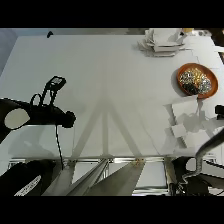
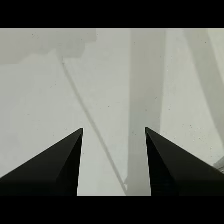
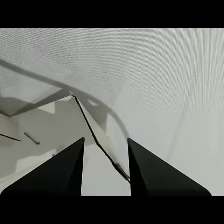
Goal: Fold the box and place the chain.
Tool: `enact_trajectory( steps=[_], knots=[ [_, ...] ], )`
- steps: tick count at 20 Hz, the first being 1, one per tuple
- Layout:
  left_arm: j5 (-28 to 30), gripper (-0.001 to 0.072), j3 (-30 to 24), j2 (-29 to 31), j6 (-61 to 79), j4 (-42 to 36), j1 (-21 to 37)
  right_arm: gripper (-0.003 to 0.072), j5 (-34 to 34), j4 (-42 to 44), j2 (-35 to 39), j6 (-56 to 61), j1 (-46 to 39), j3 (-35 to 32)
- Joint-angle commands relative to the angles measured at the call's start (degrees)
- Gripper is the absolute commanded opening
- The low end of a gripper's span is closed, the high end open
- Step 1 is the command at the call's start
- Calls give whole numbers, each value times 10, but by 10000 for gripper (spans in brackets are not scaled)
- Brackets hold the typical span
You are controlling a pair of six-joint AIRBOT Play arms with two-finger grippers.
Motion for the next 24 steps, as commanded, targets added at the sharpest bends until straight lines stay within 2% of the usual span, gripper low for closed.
enact_trajectory(
  steps=[1, 6, 7, 11, 15, 18, 21, 24],
  knots=[
    [0, 431, 0, 0, 0, 0, 0, 250, -5, -5, -4, 6, 0, -6],
    [0, 431, 0, 1, 0, 0, 0, 207, -9, -1, -6, 6, 0, -10],
    [0, 431, 0, 1, 0, 0, 0, 10, -9, 8, -5, 5, 0, -11],
    [0, 431, 0, 1, 0, 0, 0, 16, 25, 77, 2, -2, 42, -11],
    [0, 431, 0, 1, 0, 0, 0, 16, 73, 128, 46, -17, 152, -11],
    [0, 431, 0, 1, 0, 0, 0, 16, 88, 172, 106, -28, 251, -22],
    [0, 431, 0, 1, 0, 0, 0, 15, 69, 229, 186, -28, 328, -67],
    [0, 431, 0, 1, 0, 0, 0, 15, 29, 295, 256, -26, 382, -144]
  ],
)
